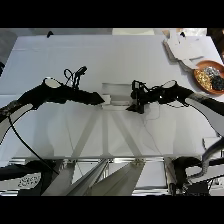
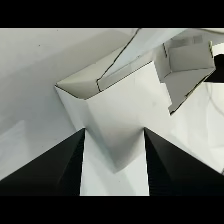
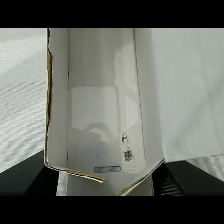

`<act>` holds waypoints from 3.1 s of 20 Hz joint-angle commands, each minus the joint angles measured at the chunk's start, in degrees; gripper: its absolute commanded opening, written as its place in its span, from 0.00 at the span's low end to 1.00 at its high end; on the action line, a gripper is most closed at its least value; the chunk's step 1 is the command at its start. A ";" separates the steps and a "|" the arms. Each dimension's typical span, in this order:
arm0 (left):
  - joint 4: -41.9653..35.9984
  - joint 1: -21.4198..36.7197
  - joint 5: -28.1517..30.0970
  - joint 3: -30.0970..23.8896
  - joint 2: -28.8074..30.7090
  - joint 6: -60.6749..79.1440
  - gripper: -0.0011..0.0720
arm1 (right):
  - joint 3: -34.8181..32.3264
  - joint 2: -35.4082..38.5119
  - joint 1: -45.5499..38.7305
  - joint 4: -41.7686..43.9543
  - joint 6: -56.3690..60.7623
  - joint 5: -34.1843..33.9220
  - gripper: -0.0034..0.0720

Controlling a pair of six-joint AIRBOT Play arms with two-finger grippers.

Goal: Fold the box and place the chain.

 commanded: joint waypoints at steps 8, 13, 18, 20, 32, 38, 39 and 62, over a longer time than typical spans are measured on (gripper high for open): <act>-1.42 -1.95 5.18 -0.02 -0.33 -0.04 0.58 | 0.04 -0.02 0.04 0.02 0.02 0.02 0.74; 4.28 -3.58 8.33 -0.02 -1.07 -0.09 0.58 | 0.04 -0.02 0.04 0.02 0.02 0.02 0.74; 3.45 -4.76 10.75 0.00 -2.05 -0.09 0.58 | 0.04 -0.02 0.04 0.02 0.02 0.02 0.74; 2.82 -4.76 10.75 0.02 -1.75 -0.11 0.58 | 0.04 -0.02 0.04 0.02 0.02 0.02 0.74; 30.25 -9.90 9.07 7.76 -0.33 -29.68 0.51 | 0.04 -0.02 0.04 0.02 0.02 0.02 0.74; 40.70 -14.16 6.71 11.87 -2.64 -40.96 0.48 | 0.04 -0.02 0.04 0.00 0.02 0.02 0.74; 42.84 -14.67 5.64 13.29 -2.93 -43.60 0.47 | 0.04 -0.02 0.04 0.00 0.02 0.02 0.74; 63.39 -23.56 -14.40 30.18 -14.29 -84.80 0.44 | 0.04 -0.02 0.04 0.02 0.02 0.02 0.74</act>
